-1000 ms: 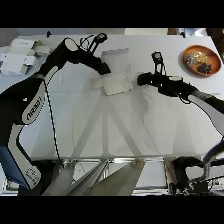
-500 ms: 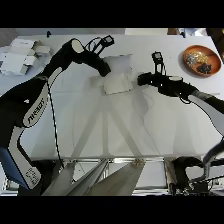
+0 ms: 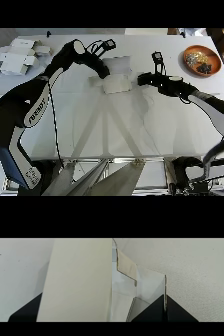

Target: Fold the box and place the chain.

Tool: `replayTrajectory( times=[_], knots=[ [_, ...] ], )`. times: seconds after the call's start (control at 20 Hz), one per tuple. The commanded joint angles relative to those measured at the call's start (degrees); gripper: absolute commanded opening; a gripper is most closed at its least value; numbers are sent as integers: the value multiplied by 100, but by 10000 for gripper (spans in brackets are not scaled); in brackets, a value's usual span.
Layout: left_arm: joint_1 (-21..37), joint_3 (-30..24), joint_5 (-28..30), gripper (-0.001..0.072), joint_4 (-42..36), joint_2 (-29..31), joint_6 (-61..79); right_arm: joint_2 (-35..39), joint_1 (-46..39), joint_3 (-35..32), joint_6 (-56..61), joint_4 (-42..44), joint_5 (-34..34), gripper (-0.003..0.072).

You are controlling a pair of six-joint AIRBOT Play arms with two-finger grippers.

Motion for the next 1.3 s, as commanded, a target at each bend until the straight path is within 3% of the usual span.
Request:
replayTrajectory(
  times=[0.0, 0.25, 0.45, 0.75, 0.8, 0.9, 1.25],
  knots=[
    [17, 0, 179, 217, 83, -61, -208, -4, 4, 2, 2, 2, 4, 18],
    [251, 0, 127, 215, -540, -140, -278, -4, 4, 2, 0, 2, 4, 18],
    [516, 0, -240, 217, -1379, -243, -269, -4, 4, 2, 2, 2, 4, 18],
    [509, -2, -413, 199, -1381, -380, -251, -4, 4, 2, 2, 0, 4, 18],
    [511, -2, -404, 184, -1379, -380, -249, -4, 4, 2, 2, 2, 4, 18],
    [511, 0, -385, 6, -1381, -380, -153, -4, 4, 2, 0, 2, 4, 18],
    [496, 0, -435, 8, -1384, -358, -118, -4, 4, 2, 2, 2, 4, 18]
  ],
)
